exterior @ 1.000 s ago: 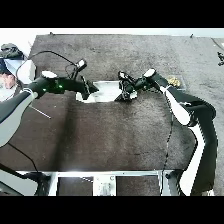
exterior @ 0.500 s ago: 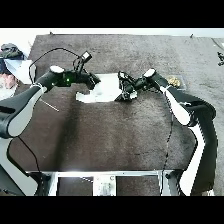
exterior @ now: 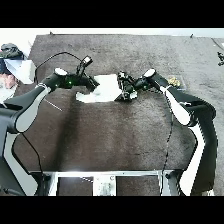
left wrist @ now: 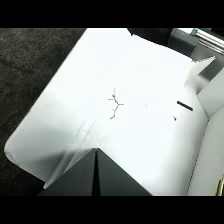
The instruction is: Fold the box and place the chain.
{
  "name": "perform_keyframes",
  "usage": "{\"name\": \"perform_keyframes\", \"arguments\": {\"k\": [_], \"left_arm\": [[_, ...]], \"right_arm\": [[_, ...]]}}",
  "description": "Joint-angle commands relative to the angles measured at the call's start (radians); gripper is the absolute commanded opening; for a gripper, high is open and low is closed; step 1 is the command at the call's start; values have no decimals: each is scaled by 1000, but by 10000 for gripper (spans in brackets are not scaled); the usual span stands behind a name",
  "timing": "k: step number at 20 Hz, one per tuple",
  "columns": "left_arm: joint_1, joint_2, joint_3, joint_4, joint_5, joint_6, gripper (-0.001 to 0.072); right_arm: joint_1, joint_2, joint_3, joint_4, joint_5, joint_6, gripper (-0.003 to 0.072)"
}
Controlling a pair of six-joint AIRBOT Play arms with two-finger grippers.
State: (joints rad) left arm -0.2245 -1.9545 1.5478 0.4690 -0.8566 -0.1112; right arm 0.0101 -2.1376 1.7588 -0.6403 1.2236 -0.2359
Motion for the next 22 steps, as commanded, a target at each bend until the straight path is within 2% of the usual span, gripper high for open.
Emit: {"name": "perform_keyframes", "arguments": {"k": [1,6,10,12,14,15,16,22], "left_arm": [[0,-7,1,10,-2,27,10],[3,42,26,11,-18,98,9],[37,135,35,50,-102,105,11],[54,167,34,111,-160,103,11],[59,179,35,240,-240,106,16],[57,179,34,328,-285,122,301],[57,177,34,389,-309,120,713],[57,160,-11,468,-312,120,701]], "right_arm": [[1,0,1,0,0,-3,385],[1,0,1,0,0,-3,384],[1,0,1,0,0,-3,384],[1,0,1,0,0,-3,384],[1,0,1,0,0,-2,385],[1,0,1,0,0,-3,385],[1,0,1,0,0,-2,384],[1,0,1,0,0,-3,385]]}}
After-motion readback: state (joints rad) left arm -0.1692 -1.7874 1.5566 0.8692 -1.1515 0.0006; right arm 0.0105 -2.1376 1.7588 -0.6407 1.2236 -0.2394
